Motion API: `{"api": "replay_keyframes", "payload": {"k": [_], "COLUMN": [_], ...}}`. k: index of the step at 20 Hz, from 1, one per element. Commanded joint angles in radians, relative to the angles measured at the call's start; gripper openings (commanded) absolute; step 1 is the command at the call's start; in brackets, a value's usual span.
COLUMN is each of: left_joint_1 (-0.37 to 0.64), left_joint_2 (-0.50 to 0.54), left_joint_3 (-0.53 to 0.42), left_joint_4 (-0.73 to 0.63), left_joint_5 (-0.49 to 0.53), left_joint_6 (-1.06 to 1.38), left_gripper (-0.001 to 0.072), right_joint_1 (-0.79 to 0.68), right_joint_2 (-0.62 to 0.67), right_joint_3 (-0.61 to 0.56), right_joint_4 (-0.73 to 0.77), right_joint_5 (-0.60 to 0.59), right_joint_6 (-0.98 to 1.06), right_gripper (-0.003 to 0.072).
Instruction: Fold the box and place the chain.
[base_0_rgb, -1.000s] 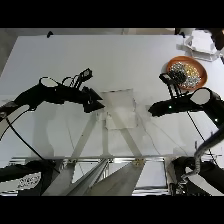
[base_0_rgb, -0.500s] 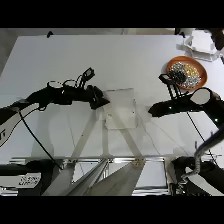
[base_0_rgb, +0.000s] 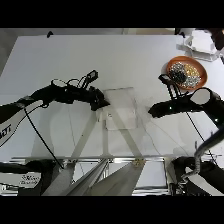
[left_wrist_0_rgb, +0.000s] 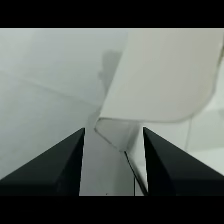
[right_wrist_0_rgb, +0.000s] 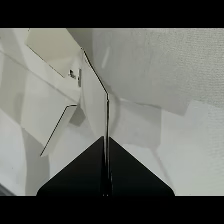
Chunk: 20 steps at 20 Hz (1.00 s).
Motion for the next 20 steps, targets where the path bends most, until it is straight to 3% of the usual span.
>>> {"api": "replay_keyframes", "payload": {"k": [1, 6, 11, 20], "left_joint_1": [0.000, 0.000, -0.001, -0.048], "left_joint_2": [-0.002, -0.024, -0.148, -0.175], "left_joint_3": [0.021, 0.111, 0.290, 0.307], "left_joint_4": [0.030, 0.087, 0.182, 0.301], "left_joint_5": [0.001, -0.081, -0.246, -0.303], "left_joint_6": [-0.014, -0.077, -0.251, -0.281], "left_gripper": [0.0382, 0.0382, 0.0385, 0.0384], "right_joint_1": [0.001, 0.001, 0.001, 0.001], "right_joint_2": [0.000, 0.000, 0.000, 0.000], "right_joint_3": [0.000, 0.000, 0.000, 0.000], "right_joint_4": [0.000, 0.000, 0.000, 0.000], "right_joint_5": [0.001, 0.001, 0.001, 0.001], "right_joint_6": [0.000, 0.000, 0.000, 0.000], "right_gripper": [0.0020, 0.0020, 0.0020, 0.0020]}}
